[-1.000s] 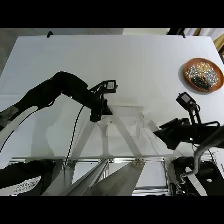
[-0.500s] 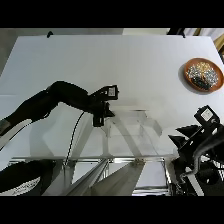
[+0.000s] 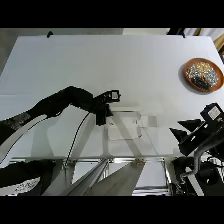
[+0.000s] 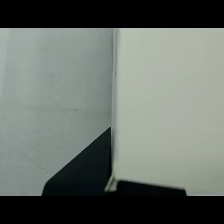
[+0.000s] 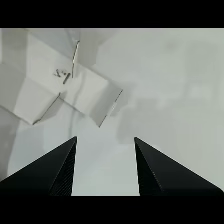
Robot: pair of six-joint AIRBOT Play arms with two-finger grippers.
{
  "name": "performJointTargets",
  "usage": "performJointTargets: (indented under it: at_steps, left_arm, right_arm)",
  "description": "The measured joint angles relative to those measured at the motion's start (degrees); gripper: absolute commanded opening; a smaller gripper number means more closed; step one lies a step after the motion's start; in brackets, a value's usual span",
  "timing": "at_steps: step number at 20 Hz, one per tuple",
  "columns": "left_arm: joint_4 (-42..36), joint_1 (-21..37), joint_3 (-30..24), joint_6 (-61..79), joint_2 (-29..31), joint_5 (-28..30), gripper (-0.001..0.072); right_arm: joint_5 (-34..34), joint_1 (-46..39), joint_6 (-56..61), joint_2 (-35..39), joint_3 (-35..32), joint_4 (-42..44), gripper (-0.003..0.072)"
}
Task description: Fold the box and place the chain.
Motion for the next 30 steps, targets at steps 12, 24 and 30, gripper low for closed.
performJointTargets:
  at_steps: [12, 24, 30]
  left_arm:
    - [-2.1, -3.0, 0.0, 0.1, -4.2, -2.1, -0.0001]
    - [6.8, -3.9, 14.2, 0.1, -8.0, 6.5, -0.0003]
    - [7.1, -4.0, 16.4, 0.1, -10.9, 8.6, -0.0003]
  right_arm:
    - [-3.0, 0.0, -0.2, 0.0, 0.0, 0.1, 0.04]
    - [-3.2, 0.0, -0.2, 0.0, 0.0, 0.1, 0.0396]
    - [-3.1, 0.0, -0.2, 0.0, 0.0, 0.1, 0.0395]
